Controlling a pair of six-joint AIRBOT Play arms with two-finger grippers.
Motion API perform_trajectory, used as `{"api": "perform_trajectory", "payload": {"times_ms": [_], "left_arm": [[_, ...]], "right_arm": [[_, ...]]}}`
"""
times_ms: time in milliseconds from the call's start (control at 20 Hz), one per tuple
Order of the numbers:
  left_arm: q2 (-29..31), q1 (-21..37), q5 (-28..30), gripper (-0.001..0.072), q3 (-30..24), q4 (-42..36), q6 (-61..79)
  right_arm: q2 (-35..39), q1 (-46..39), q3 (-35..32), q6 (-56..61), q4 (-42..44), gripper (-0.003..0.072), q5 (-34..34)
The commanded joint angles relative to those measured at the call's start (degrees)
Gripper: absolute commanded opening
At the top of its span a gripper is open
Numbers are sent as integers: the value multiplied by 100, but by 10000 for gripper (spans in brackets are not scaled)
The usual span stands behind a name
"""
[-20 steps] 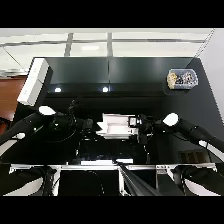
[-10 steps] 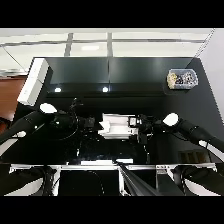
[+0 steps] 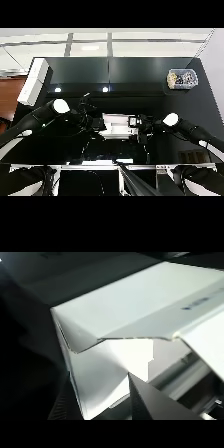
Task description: Fold the box and place the chain.
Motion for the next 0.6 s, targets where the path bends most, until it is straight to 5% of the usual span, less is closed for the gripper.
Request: {"api": "perform_trajectory", "payload": {"times_ms": [0,550], "left_arm": [[0,-332,90,450,243,649,-776],[-4,-726,164,444,444,1220,-1827]], "right_arm": [[-2,2,-2,2,0,95,0],[-2,2,-2,2,0,95,0]]}}
